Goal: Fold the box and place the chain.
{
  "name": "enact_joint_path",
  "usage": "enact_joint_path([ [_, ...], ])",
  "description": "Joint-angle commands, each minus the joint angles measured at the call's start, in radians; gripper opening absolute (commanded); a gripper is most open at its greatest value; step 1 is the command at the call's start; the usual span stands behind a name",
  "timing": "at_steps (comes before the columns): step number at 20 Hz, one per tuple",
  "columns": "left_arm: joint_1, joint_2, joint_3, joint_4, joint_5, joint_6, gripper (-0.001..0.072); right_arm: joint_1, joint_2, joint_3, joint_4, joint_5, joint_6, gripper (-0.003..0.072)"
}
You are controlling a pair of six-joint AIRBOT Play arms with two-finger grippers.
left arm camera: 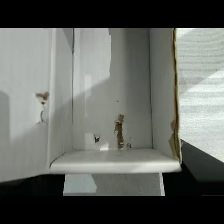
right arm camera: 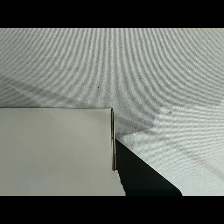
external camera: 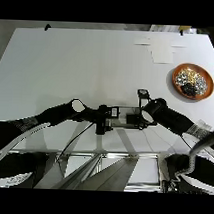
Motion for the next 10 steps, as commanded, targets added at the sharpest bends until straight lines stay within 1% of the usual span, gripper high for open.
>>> enact_joint_path([
  [1,0.001,0.000,0.000,0.000,0.000,0.000,0.0209,0.001,-0.003,0.000,0.004,-0.006,0.000,0.0016],
  [2,0.001,0.000,0.000,0.000,0.000,0.000,0.0209,0.001,-0.003,0.000,0.004,-0.011,0.000,0.0042],
  [3,0.001,0.000,0.000,0.000,0.000,0.000,0.0209,0.001,-0.003,0.000,0.004,-0.014,0.000,0.0115],
  [4,0.001,0.000,0.000,0.000,0.000,0.000,0.0209,0.001,-0.003,0.000,0.004,-0.016,0.000,0.0120],
  [5,0.001,0.000,0.000,0.000,0.000,0.000,0.0209,0.001,-0.003,0.000,0.004,-0.015,0.000,0.0106],
  [6,0.001,0.000,0.000,0.000,0.000,0.000,0.0209,0.001,-0.003,0.000,0.004,-0.015,0.000,0.0053],
  [7,0.001,0.000,0.000,0.000,0.000,0.000,0.0209,0.001,-0.003,0.000,0.004,-0.015,-0.003,0.0015],
  [10,0.001,0.000,0.000,0.000,0.000,0.000,0.0209,0.001,-0.001,0.000,0.004,-0.014,-0.006,0.0015],
])
